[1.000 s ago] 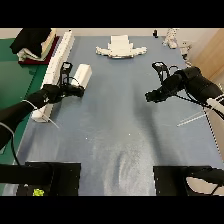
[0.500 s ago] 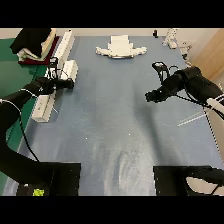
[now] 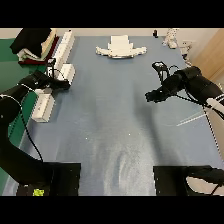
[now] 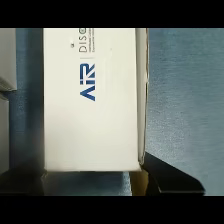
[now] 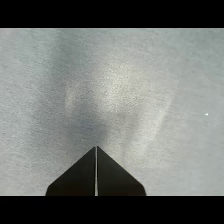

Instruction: Fold the box.

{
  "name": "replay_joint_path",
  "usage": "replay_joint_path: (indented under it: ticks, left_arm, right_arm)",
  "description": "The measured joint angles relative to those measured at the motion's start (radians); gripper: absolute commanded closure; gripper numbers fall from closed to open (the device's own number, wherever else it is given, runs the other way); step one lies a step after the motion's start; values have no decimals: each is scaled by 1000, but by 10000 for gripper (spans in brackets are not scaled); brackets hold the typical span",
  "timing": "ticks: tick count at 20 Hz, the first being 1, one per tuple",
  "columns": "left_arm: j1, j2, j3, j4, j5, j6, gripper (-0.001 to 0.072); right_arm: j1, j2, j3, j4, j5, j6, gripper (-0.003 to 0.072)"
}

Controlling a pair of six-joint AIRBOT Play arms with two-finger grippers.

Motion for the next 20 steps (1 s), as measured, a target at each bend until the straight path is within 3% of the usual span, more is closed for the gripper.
replay_joint_path:
  ticks: [11,12,20]
  left_arm:
    - [3,-9,40,108,-59,-103,249]
    - [3,-9,40,109,-58,-104,13]
    - [5,-7,52,105,-96,-116,22]
  right_arm:
    - [0,0,0,0,0,0,668]
    - [0,0,0,0,0,0,668]
    - [0,0,0,0,0,0,668]
